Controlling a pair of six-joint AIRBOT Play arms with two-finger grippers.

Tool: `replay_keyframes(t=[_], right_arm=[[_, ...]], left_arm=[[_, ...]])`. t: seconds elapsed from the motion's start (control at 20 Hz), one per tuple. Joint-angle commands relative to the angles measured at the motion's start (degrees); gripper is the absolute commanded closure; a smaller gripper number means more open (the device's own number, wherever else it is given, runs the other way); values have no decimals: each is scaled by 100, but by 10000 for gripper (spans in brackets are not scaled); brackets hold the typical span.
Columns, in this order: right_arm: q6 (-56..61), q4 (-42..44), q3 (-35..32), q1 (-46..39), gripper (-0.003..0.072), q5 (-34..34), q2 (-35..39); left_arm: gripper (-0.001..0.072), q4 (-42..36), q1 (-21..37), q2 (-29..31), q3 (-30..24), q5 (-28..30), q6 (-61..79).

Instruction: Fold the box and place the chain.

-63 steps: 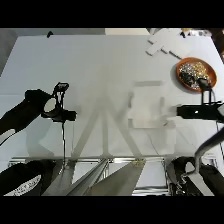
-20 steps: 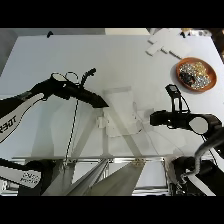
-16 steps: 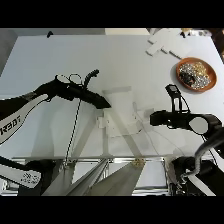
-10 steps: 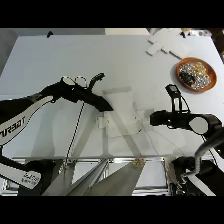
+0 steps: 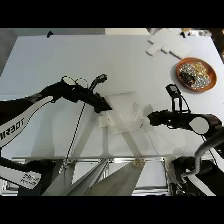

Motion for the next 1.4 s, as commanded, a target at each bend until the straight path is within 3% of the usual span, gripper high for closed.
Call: replay_keyframes(t=[0.0,0.15,0.3,0.45,0.6,0.7,0.8,1.0,1.2,1.35], right_arm=[[-4,59,149,0,278,-7,210],[-57,39,302,0,278,-11,654],[-166,-76,337,0,278,-31,1128],[-173,-249,337,0,277,-28,1360],[-173,-245,337,0,276,39,1373],[-173,-247,337,0,276,66,1373],[-175,-247,337,0,276,98,1373],[-219,-262,337,0,276,116,1373],[-219,-267,337,0,277,120,1373],[-216,-267,337,0,277,120,1373]], left_arm=[[703,9,-81,328,7,240,1604],[702,153,-83,577,4,184,1991],[707,791,-144,719,2,-234,2057],[709,1633,-671,885,-9,-170,2011],[710,916,-1091,885,-127,546,1891],[710,-7,-1108,879,-297,1215,2253],[709,-752,-994,848,-450,1412,2599],[708,-647,-933,566,-455,1335,2524],[707,205,-938,507,-455,1355,2485],[707,280,-940,505,-455,1362,2374]])
